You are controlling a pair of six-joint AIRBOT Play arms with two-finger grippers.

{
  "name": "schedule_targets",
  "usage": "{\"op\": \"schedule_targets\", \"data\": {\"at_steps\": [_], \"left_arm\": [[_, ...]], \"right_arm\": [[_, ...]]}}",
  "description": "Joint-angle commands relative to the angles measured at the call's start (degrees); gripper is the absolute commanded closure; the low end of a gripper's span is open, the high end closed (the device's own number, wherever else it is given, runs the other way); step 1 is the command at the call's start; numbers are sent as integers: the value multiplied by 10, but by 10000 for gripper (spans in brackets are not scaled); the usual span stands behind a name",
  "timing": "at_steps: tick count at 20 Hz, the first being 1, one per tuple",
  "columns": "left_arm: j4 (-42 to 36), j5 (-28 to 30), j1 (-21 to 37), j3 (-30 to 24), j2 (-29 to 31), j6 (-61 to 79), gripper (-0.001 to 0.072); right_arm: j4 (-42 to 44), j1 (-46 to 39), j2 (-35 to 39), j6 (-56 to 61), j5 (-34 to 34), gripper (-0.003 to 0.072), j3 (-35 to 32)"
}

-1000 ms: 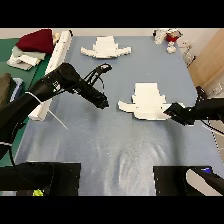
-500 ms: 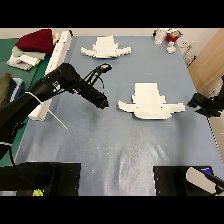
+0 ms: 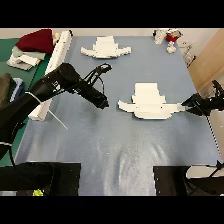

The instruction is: Fold the box.

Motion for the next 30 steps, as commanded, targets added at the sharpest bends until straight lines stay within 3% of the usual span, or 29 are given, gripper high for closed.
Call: {"op": "schedule_targets", "data": {"at_steps": [1,2,7,9,18,20,21,23,26,30], "left_arm": [[0,0,0,0,0,0,696],[0,0,0,0,0,0,696],[0,0,0,0,0,0,697],[0,0,0,0,0,0,696],[0,0,0,0,0,0,697],[0,0,0,0,0,0,697],[0,0,0,0,0,0,696],[0,0,0,0,0,0,696],[0,0,0,0,0,0,696],[0,17,0,0,-2,2,696]], "right_arm": [[63,-2,-31,-69,-35,213,23],[67,-2,-31,-74,-42,266,29],[66,-2,-45,-80,-57,269,33],[66,2,-57,-80,-60,447,33],[57,41,-70,-89,-51,461,49],[59,41,-70,-88,-68,640,66],[61,43,-70,-88,-77,681,70],[70,50,-69,-85,-97,683,66],[99,79,-47,-75,-100,683,11],[120,135,62,-53,-35,683,-143]]}}
